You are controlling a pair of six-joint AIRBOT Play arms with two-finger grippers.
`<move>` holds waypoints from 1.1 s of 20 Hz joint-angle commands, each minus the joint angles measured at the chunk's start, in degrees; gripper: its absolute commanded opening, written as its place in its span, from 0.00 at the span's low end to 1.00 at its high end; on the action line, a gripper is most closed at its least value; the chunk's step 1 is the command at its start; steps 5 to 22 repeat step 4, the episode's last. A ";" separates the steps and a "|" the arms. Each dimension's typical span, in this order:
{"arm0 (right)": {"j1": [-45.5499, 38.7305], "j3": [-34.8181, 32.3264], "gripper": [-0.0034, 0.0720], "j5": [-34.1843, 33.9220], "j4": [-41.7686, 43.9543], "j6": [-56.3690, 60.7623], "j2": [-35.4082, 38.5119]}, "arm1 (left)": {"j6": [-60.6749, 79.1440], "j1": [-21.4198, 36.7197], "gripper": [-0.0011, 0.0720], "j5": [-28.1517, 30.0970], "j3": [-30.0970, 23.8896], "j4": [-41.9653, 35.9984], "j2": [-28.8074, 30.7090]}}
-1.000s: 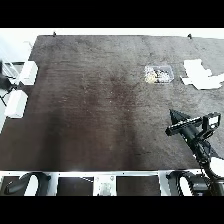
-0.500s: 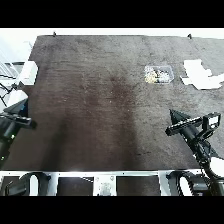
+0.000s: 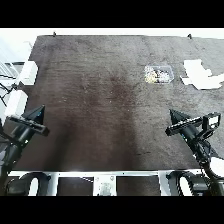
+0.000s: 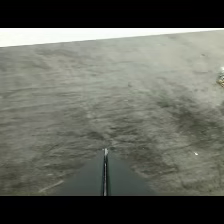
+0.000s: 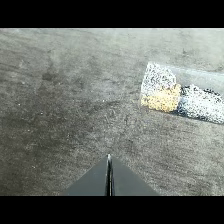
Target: Fold the box and place the chain.
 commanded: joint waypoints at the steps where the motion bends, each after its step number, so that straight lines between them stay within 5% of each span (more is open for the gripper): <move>1: 0.00 -0.02 0.07 0.02 0.00 0.00 0.02 | -0.15 -3.96 0.03 0.74 -0.63 0.39 0.09; 22: 0.00 -0.02 0.07 0.02 0.00 0.00 0.02 | -0.17 -3.98 0.04 -0.39 -0.76 0.39 0.04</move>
